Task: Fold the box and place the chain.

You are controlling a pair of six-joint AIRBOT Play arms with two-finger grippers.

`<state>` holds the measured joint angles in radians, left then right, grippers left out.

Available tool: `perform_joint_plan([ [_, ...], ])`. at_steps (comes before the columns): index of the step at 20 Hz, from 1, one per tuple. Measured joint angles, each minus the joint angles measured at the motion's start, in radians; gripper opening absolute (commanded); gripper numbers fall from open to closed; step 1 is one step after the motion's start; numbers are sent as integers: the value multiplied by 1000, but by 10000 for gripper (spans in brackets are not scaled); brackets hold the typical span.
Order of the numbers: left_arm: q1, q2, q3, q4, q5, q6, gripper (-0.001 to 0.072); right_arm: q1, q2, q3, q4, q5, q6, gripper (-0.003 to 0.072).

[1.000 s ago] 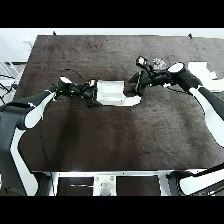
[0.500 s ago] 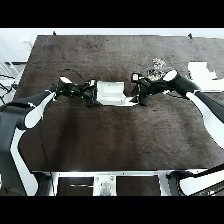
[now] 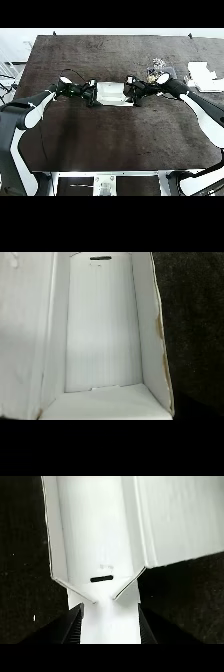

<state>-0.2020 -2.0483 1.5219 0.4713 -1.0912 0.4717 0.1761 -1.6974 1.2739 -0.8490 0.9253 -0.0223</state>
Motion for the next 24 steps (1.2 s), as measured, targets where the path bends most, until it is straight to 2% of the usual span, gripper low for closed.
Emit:
perform_joint_plan([
  [1,0,0,0,0,0,0,451,1,-3,0,14,-3,-7,332],
  [2,0,0,0,0,0,0,451,3,-6,0,31,-6,-11,208],
  [3,0,0,0,0,0,0,451,6,-9,0,45,-6,-14,115],
  [10,0,0,0,1,-1,1,451,38,-46,0,118,38,-60,117],
  [15,0,0,0,0,-1,1,451,44,-66,0,196,1,-109,138],
  [18,0,0,0,0,-1,0,451,45,-69,0,231,-19,-151,225],
  [21,0,0,0,0,-1,-1,451,45,-72,1,248,-36,-175,442],
  [22,0,0,0,0,0,-1,451,45,-75,1,252,-39,-182,442],
  [24,0,0,0,0,0,-2,451,45,-78,1,257,-43,-190,553],
])
